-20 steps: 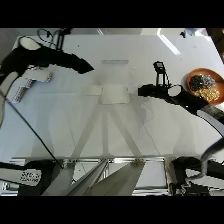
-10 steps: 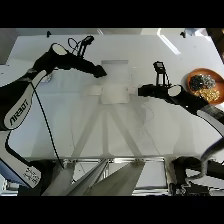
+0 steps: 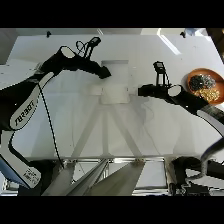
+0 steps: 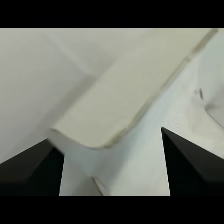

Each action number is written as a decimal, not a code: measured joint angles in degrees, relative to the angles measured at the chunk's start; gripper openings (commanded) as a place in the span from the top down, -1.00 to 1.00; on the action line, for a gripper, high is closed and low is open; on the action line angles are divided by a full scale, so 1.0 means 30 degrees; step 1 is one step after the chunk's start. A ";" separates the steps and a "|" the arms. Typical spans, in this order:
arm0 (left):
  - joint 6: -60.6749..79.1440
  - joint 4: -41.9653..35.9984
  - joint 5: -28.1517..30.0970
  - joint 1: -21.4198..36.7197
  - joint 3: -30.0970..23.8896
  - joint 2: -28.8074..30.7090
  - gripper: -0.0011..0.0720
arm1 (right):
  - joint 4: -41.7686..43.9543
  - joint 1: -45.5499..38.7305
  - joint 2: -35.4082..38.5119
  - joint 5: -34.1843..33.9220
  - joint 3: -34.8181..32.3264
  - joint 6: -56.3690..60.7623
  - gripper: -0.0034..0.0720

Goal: Fold the box and place the chain.

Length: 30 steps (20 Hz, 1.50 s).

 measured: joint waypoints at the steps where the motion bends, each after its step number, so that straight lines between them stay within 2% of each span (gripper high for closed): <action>1: 0.0488 0.0015 -0.0576 -0.0022 0.0000 0.0000 -0.56 | 0.0007 0.0000 -0.0007 0.0000 0.0000 0.0000 0.87; 4: 0.1800 0.0036 -0.1821 -0.0044 0.0000 0.0000 -0.23 | 0.0000 0.0000 0.0000 -0.0007 0.0000 0.0000 0.87; 5: 0.2273 -0.0007 -0.2084 -0.0044 0.0000 0.0000 0.01 | 0.0000 0.0000 -0.0007 -0.0007 0.0000 0.0000 0.87; 6: 0.2739 -0.0117 -0.2273 -0.0044 0.0000 0.0000 0.13 | 0.0000 0.0000 -0.0007 -0.0007 0.0000 0.0000 0.87; 7: 0.3249 -0.0255 -0.2390 -0.0051 0.0000 0.0000 0.33 | 0.0000 0.0000 -0.0007 0.0000 0.0000 0.0000 0.87; 9: 0.4087 -0.0517 -0.2455 -0.0044 0.0000 0.0000 0.94 | 0.0000 0.0000 0.0000 -0.0007 0.0000 0.0007 0.87; 27: 0.5370 -0.0954 -0.2419 -0.0051 0.0007 -0.0007 0.93 | 0.0000 0.0000 0.0000 -0.0036 0.0000 0.0000 0.87; 30: 0.5362 -0.1115 -0.2266 -0.0058 0.0007 -0.0007 0.93 | 0.0015 0.0007 0.0000 -0.1020 0.0000 0.0000 0.86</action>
